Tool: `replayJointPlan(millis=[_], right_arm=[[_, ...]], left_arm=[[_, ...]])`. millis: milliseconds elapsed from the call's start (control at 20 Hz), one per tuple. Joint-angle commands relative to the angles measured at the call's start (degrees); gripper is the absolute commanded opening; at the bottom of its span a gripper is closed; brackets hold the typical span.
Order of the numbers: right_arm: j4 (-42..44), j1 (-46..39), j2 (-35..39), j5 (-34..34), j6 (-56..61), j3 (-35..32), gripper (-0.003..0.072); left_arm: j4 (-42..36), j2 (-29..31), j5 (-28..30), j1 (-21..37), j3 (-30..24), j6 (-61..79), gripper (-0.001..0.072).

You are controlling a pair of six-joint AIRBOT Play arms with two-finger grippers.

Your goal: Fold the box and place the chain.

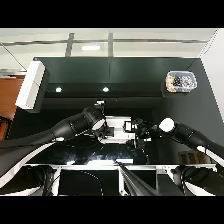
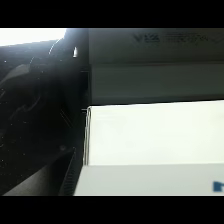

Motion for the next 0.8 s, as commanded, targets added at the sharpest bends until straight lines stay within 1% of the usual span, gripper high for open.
replayJointPlan(millis=[0,50,100,150,300,600,650,700,750], right_arm=[[0.0,0.04,-0.02,0.0,0.02,0.0,0.0433],[0.0,0.04,-0.02,0.0,0.02,0.0,0.0433],[0.0,0.04,-0.02,0.0,0.02,0.0,0.0433],[0.0,0.04,-0.02,0.0,0.02,0.0,0.0434],[0.0,0.04,-0.02,0.0,0.02,0.0,0.0434],[0.02,0.04,-0.02,0.02,0.02,0.0,0.044],[0.61,0.04,0.2,0.7,0.04,0.2,0.0488],[0.79,0.04,0.81,2.12,0.02,0.5,0.063],[0.52,0.0,1.64,2.38,0.04,0.57,0.063]], left_arm=[[-0.55,-0.57,0.0,-0.02,-0.02,0.07,0.0347],[-0.83,-0.76,0.0,-0.02,-0.02,0.07,0.0346],[-0.85,-0.9,-0.02,-0.02,-0.02,0.07,0.0314],[-0.85,-1.01,-0.02,-0.02,-0.02,0.09,0.0218],[-0.87,-1.01,-0.02,-0.02,0.0,0.15,0.0033],[-1.14,-1.01,-0.02,-0.02,0.0,0.13,0.003],[-1.11,-0.96,-0.09,-0.02,0.0,0.13,0.003],[-1.16,-0.94,-0.24,0.02,0.0,0.11,0.003],[-1.6,-0.92,-0.31,0.17,0.0,0.11,0.0029]])
